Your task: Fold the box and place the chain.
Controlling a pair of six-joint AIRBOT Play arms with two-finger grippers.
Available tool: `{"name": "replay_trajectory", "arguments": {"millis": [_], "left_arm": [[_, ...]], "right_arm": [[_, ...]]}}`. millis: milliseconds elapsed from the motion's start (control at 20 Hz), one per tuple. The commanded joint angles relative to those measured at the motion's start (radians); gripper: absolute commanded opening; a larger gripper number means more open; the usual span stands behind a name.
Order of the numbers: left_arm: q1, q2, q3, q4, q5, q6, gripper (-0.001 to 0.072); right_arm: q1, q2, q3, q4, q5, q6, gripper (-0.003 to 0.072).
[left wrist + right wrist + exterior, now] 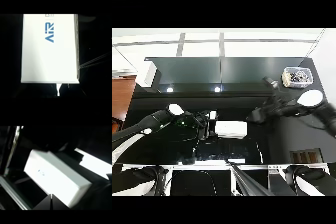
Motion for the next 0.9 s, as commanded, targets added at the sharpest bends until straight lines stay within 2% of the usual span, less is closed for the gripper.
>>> {"name": "replay_trajectory", "arguments": {"millis": [0, 50, 150, 250, 350, 400, 450, 550, 750, 850], "left_arm": [[0.017, 0.014, 0.016, -0.003, 0.010, -0.087, 0.0720], [0.024, 0.029, 0.022, 0.021, 0.001, -0.096, 0.0720], [0.040, 0.093, 0.038, 0.161, -0.016, -0.147, 0.0720], [0.051, 0.167, 0.053, 0.220, -0.054, -0.202, 0.0720], [0.043, 0.211, 0.076, 0.163, -0.104, -0.205, 0.0713], [0.029, 0.205, 0.084, 0.091, -0.087, -0.197, 0.0714], [0.006, 0.188, 0.095, 0.029, -0.051, -0.180, 0.0714], [-0.055, 0.123, 0.145, 0.014, -0.013, -0.204, 0.0714], [-0.149, -0.057, 0.302, 0.021, -0.022, -0.298, 0.0715], [-0.156, -0.128, 0.365, 0.022, -0.072, -0.365, 0.0715]], "right_arm": [[-0.146, 0.100, 0.071, -0.178, 0.146, 0.049, 0.0015], [-0.183, 0.118, 0.071, -0.178, 0.151, 0.053, 0.0015], [-0.240, 0.136, 0.071, -0.179, 0.175, 0.061, 0.0015], [-0.270, 0.137, 0.071, -0.179, 0.180, 0.060, 0.0015], [-0.274, 0.137, 0.071, -0.186, 0.145, 0.060, 0.0015], [-0.272, 0.137, 0.071, -0.185, 0.114, 0.060, 0.0015], [-0.272, 0.137, 0.071, -0.184, 0.082, 0.061, 0.0015], [-0.272, 0.137, 0.071, -0.185, 0.050, 0.061, 0.0015], [-0.272, 0.137, 0.071, -0.189, 0.075, 0.060, 0.0015], [-0.272, 0.137, 0.071, -0.193, 0.079, 0.060, 0.0015]]}}
